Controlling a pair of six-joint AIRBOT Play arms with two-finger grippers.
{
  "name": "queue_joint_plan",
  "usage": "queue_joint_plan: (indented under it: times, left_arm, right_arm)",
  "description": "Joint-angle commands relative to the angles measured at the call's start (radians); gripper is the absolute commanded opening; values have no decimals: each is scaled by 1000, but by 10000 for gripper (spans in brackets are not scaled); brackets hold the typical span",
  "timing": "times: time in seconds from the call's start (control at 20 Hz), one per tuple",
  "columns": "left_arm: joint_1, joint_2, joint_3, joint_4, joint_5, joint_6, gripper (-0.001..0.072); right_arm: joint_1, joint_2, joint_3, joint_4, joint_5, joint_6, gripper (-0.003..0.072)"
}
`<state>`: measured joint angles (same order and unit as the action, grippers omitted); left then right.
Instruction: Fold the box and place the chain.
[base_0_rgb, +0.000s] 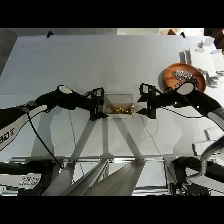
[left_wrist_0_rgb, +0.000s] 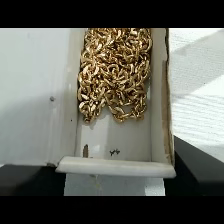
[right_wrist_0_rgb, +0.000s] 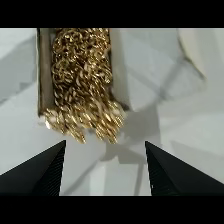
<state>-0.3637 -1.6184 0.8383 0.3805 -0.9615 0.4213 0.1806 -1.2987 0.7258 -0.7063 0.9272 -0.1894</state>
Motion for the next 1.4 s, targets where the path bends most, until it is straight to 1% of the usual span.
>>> queue_joint_plan:
  times: [0.0, 0.05, 0.1, 0.2, 0.25, 0.3, 0.5, 0.7, 0.8, 0.95, 1.05, 1.1, 1.15, 1.2, 1.25, 1.3, 1.35]
  left_arm:
    - [1, 0, 0, 0, 0, 0, 277]
    - [0, 0, 0, 0, 0, 0, 277]
    - [1, 0, 0, 0, 0, 0, 277]
    - [0, 0, 0, 0, 0, 0, 277]
    - [1, 0, 0, 0, 0, 0, 277]
    - [0, 0, 0, 0, 0, 0, 277]
    - [0, 0, 0, 0, 0, 0, 277]
    - [0, 0, 0, 0, 0, 0, 277]
    - [1, 0, 0, 0, 0, 0, 277]
    - [0, 0, 0, 0, 0, 0, 277]
    - [0, 0, 0, 0, 0, 0, 277]
    - [0, 0, 0, 0, 0, 0, 277]
    - [0, 0, 0, 0, 0, 0, 277]
    - [1, 0, 0, 0, 0, 0, 277]
    - [0, 0, 0, 0, 0, 0, 277]
    - [0, 0, 0, 0, 0, 0, 277]
    - [1, 0, 0, 0, 0, 0, 277]
  right_arm:
    - [31, -29, -3, 42, -19, -127, 532]
    - [43, -29, -3, 42, -20, -134, 498]
    - [51, -29, -3, 42, -19, -131, 357]
    - [57, -29, -3, 41, -19, -103, 164]
    - [57, -29, -2, 32, -20, -65, 39]
    - [57, -29, -2, 17, -19, -16, 12]
    - [57, -7, -2, -53, -19, 143, 11]
    - [57, 85, 0, -125, -5, 233, 11]
    - [57, 145, 21, -118, 42, 239, 11]
    - [58, 163, 76, -45, 146, 238, 12]
    - [83, 155, 90, -5, 118, 237, 14]
    - [98, 140, 100, 5, 101, 238, 104]
    - [109, 112, 126, 4, 130, 238, 341]
    - [113, 74, 165, -5, 192, 241, 527]
    - [113, 27, 224, -15, 275, 281, 531]
    - [112, -16, 290, -40, 342, 351, 517]
    - [112, -58, 368, -82, 396, 425, 437]
